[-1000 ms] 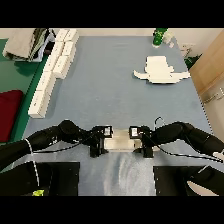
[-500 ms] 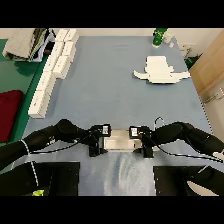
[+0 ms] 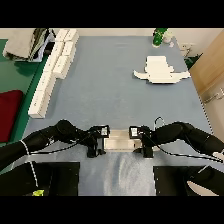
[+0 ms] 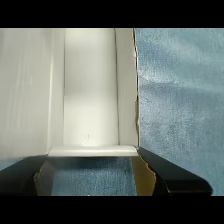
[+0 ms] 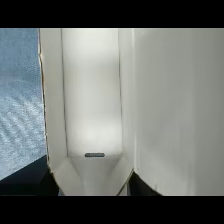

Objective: Fold the box.

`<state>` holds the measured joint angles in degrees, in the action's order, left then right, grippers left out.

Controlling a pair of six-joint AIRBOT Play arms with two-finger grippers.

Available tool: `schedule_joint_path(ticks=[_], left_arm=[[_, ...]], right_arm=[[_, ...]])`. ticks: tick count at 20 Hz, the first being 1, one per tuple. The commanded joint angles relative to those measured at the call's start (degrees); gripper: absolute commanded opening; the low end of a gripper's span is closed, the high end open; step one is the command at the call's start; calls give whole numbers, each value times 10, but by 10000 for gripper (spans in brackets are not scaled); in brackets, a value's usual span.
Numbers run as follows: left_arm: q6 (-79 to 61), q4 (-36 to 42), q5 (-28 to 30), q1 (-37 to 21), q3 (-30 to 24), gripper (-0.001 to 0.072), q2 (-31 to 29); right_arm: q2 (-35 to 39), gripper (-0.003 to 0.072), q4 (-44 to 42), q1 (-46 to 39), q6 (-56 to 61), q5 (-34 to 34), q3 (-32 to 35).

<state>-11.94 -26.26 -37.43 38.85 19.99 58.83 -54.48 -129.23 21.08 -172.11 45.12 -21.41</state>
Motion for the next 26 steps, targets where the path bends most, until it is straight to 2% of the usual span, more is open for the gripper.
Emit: schedule_joint_path(ticks=[1,4,12,26], left_arm=[[-2,1,1,1,-6,720,0],[-3,1,19,1,-6,720,0],[-7,6,19,1,-4,720,0],[0,20,59,33,-4,720,4]], right_arm=[[0,514,0,1,0,0,0],[0,514,0,1,0,0,0],[0,514,0,1,0,0,0],[0,514,0,1,0,0,0]])
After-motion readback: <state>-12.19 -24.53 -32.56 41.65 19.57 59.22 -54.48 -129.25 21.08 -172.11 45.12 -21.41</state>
